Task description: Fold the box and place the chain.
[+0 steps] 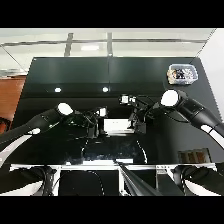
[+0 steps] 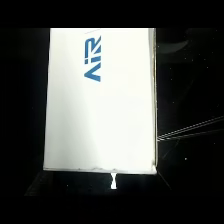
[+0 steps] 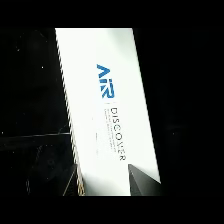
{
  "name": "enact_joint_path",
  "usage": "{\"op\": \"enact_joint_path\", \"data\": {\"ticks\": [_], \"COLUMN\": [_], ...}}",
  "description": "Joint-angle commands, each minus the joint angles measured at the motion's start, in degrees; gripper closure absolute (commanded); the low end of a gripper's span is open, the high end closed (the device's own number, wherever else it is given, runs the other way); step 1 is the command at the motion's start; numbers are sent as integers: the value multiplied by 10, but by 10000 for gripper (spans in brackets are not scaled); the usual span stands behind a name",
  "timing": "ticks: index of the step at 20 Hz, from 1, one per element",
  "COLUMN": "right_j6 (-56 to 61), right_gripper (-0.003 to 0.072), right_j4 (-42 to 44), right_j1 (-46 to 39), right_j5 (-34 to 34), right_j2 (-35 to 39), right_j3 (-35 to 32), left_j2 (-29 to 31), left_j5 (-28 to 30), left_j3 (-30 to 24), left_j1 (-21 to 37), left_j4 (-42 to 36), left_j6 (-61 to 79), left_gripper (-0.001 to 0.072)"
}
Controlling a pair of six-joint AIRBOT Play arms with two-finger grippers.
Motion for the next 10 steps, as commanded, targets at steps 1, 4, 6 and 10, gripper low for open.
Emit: {"op": "enact_joint_path", "data": {"ticks": [1, 4, 6, 10], "right_j6": [0, 0, 1, 10], "right_gripper": [305, 304, 304, 305], "right_j4": [1, 0, 0, 0], "right_j1": [0, 0, 0, 0], "right_j5": [16, 20, 21, 21], "right_j2": [0, 0, 0, 0], "right_j3": [0, 0, -3, -23], "left_j2": [0, 0, 0, 0], "left_j5": [0, 0, 0, 0], "left_j3": [0, 0, 0, 0], "left_j1": [0, 0, 0, 0], "left_j4": [0, 0, 0, 0], "left_j6": [0, 0, 0, 0], "left_gripper": [315, 315, 316, 315]}}
